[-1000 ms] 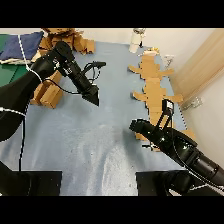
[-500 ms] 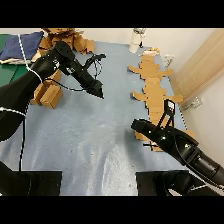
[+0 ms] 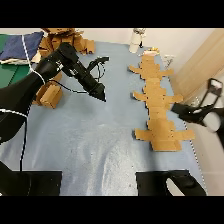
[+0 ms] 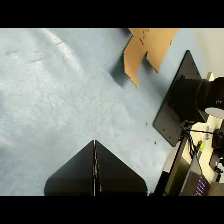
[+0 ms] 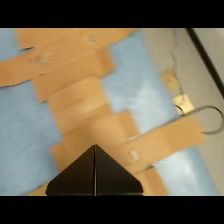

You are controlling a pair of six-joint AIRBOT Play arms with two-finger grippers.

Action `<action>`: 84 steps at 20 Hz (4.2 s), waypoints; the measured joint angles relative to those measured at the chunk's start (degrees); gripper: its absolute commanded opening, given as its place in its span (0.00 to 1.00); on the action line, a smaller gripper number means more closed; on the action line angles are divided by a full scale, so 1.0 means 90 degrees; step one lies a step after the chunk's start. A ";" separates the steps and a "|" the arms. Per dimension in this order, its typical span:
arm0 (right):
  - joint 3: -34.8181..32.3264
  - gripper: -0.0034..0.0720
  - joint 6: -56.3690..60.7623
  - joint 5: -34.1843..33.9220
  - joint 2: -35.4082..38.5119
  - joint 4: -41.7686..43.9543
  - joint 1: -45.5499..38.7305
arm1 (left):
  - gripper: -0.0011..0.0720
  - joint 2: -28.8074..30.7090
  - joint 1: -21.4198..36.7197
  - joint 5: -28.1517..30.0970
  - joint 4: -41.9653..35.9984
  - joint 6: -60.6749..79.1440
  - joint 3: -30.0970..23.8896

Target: Fold the box.

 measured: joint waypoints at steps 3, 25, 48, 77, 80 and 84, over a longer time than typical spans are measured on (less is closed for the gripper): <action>0.0427 0.05 -0.1528 0.0347 -0.0714 0.1197 -0.1824 | 0.03 0.0039 -0.0109 0.0406 -0.0219 -0.0236 -0.0095; 0.2142 0.72 -0.5413 0.1156 -0.4979 0.3245 -0.5401 | 0.03 0.3774 0.0180 0.2749 -0.0738 -0.0459 -0.5863; 0.0408 0.05 -0.6751 0.3670 -0.4078 0.6200 -0.4114 | 0.03 0.3815 0.0168 0.2839 -0.1217 -0.0291 -0.5940; -0.1668 0.05 -0.7463 0.1277 -0.2499 0.6734 -0.0634 | 0.03 0.2470 0.0991 0.1620 -0.2958 0.1610 -0.5940; -0.1671 0.05 -0.7529 0.0663 -0.2387 0.6640 0.0019 | 0.03 0.1863 0.1508 0.1277 -0.3390 0.1972 -0.5931; -0.1671 0.05 -0.7621 -0.0061 -0.2280 0.6424 0.0697 | 0.48 0.1435 0.1834 0.1173 -0.3390 0.2164 -0.5933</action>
